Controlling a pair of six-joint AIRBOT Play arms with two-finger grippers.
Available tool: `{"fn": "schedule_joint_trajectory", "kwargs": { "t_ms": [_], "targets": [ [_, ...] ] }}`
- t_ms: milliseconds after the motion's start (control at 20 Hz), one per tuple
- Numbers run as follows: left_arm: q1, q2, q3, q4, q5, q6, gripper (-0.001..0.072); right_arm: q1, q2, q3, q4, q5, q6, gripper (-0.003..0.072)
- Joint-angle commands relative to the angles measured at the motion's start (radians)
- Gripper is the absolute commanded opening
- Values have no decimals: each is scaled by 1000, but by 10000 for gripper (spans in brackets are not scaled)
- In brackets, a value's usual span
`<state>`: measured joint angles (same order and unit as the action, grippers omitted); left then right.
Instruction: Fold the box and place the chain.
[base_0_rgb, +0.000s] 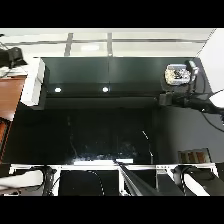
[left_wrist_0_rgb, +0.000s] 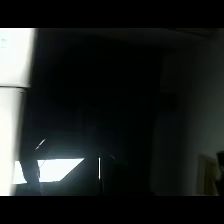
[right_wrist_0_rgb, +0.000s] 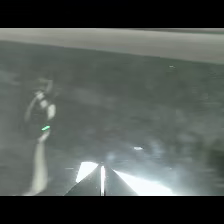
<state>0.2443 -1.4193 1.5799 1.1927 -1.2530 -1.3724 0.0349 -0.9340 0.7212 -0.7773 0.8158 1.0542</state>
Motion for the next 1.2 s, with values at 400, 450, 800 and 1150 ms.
{"fn": "schedule_joint_trajectory", "kwargs": {
  "t_ms": [400, 450, 800, 1150],
  "targets": [
    [-336, 779, -1030, 3, 563, 84, 24, 66, -3, -72, -219, -191, 1, 18],
    [-336, 795, -1038, 0, 562, 84, 24, 66, -3, -72, -219, -191, 1, 18],
    [-340, 798, -1039, 0, 568, 84, 23, 67, -3, -72, -219, -191, 1, 18],
    [-340, 798, -1039, 0, 568, 84, 24, 66, -3, -72, -219, -192, 1, 18]
  ]
}}
